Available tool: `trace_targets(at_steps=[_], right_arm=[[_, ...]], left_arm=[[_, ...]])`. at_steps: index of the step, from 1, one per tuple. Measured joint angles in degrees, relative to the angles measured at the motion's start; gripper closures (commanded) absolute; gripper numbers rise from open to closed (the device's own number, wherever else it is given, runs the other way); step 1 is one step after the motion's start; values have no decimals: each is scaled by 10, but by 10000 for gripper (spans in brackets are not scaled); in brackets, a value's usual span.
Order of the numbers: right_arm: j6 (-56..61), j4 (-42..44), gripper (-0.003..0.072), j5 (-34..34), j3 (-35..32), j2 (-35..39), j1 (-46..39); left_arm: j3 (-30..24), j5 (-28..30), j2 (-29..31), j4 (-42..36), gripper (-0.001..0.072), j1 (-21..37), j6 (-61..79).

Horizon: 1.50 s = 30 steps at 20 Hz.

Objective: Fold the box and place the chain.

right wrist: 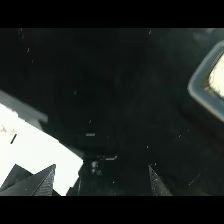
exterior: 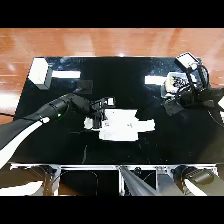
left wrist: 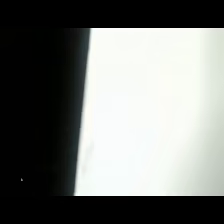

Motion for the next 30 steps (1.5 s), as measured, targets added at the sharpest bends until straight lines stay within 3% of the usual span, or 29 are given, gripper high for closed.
trace_targets(at_steps=[7, 14, 18, 24, 30], right_arm=[[0, 2, -7, -19, 0, 0, 0], [-36, 35, -6, -10, -20, 0, -6], [-128, 118, -7, -9, -116, 0, -27], [-376, 202, -6, -107, -276, 0, -15], [-525, 224, -6, -202, -347, -3, 63]], left_arm=[[-10, -34, 4, 17, 689, -6, 2], [-11, -7, 5, 25, 690, -6, -59], [-11, 12, 5, 27, 690, -6, -87], [-11, 8, 5, 37, 690, -7, -92], [-11, -6, 5, 39, 689, -7, -39]])
